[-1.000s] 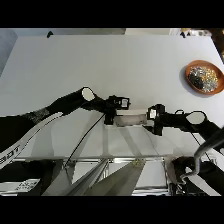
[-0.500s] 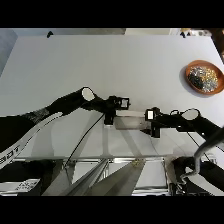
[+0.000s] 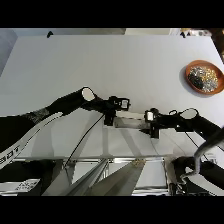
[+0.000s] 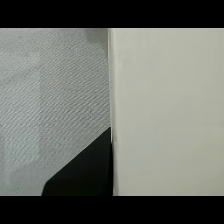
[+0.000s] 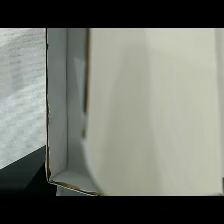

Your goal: Fold the box and place the chain.

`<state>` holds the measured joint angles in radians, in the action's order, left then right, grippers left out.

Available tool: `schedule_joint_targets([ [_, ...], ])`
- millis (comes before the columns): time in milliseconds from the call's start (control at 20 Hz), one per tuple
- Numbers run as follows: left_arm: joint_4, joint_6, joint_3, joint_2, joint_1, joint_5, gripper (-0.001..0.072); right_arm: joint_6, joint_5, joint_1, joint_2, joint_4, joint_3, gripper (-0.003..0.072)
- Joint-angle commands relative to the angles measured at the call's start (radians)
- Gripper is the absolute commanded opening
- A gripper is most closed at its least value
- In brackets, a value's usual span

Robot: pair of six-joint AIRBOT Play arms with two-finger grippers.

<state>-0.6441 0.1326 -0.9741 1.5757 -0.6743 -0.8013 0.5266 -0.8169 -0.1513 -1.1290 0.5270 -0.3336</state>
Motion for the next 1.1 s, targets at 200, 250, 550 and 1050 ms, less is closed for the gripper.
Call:
schedule_joint_targets([
  [200,0.000,-0.001,0.000,0.000,0.000,0.003,0.0010,0.029,0.016,0.000,-0.019,-0.003,0.000,0.0447],
  [250,0.000,-0.001,0.000,0.000,0.000,0.003,0.0010,0.029,0.016,0.000,-0.019,-0.003,0.000,0.0447],
  [550,0.000,-0.001,0.000,0.000,0.000,0.003,0.0010,0.025,0.015,0.000,-0.019,-0.001,0.000,0.0424],
  [1050,0.000,-0.001,0.000,0.000,0.000,0.003,0.0010,0.020,0.015,0.003,-0.019,-0.001,0.000,0.0438],
])
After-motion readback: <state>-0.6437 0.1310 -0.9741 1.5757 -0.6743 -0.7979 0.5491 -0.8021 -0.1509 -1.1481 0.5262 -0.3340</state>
